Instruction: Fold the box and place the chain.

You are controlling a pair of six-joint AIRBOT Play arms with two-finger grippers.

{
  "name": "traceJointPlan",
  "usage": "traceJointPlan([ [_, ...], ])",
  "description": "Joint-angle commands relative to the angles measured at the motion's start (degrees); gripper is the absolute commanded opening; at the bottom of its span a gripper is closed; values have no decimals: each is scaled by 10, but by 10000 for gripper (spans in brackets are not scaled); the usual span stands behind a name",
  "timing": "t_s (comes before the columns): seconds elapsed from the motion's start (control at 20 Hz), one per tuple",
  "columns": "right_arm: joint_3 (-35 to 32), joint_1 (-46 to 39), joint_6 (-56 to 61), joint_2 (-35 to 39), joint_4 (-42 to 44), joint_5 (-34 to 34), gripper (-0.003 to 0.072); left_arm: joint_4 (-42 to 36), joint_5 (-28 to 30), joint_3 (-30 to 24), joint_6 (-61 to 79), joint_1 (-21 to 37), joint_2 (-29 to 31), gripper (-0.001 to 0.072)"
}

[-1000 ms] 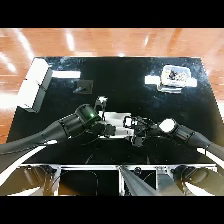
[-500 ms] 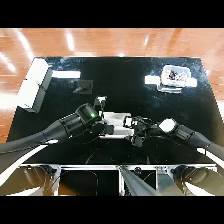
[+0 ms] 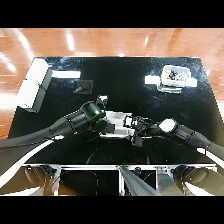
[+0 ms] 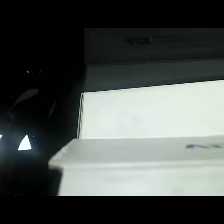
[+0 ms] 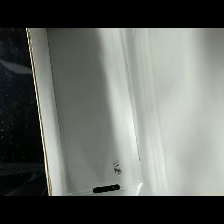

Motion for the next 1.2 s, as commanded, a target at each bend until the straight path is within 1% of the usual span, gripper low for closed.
traceJointPlan([
  [0.0,0,0,0,0,0,1,260,2,11,2,0,0,-8,258],
  [0.5,0,1,0,0,0,1,259,0,4,2,0,0,-15,257],
  [0.7,0,1,0,0,0,1,259,-19,-2,2,4,0,-26,256],
  [1.15,0,1,0,0,0,1,259,-19,-2,2,5,0,-26,247],
])
